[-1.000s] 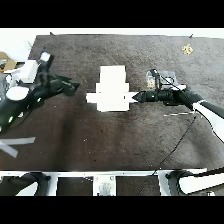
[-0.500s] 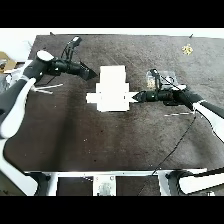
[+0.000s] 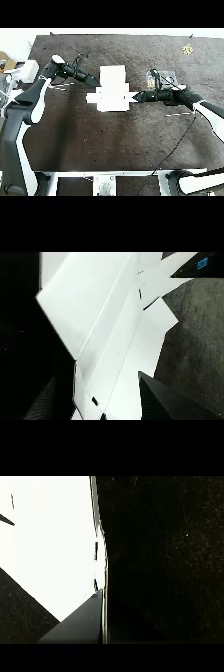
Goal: Fold the box and place the chain.
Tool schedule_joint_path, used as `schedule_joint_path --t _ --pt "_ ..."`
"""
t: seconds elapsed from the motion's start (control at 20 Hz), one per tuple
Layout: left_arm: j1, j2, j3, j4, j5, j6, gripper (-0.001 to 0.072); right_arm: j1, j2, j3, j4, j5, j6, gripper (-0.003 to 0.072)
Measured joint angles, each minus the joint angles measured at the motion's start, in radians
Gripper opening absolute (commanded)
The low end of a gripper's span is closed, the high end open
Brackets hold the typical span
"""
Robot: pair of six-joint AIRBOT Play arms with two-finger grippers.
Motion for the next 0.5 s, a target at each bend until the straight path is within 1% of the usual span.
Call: schedule_joint_path --t 0.25,0.3,0.5 --pt "-0.008 -0.023 0.011 -0.055 -0.008 0.01 0.0561 0.0 0.0 0.0 0.0 0.0 -0.005 0.0002" --pt "-0.012 -0.026 0.011 -0.06 -0.007 0.012 0.0542 0.0 0.0 0.0 0.0 0.0 -0.005 0.0002" --pt "-0.031 -0.033 0.013 -0.071 0.004 0.031 0.0531 0.0 0.0 0.0 0.0 0.0 -0.005 0.0002"
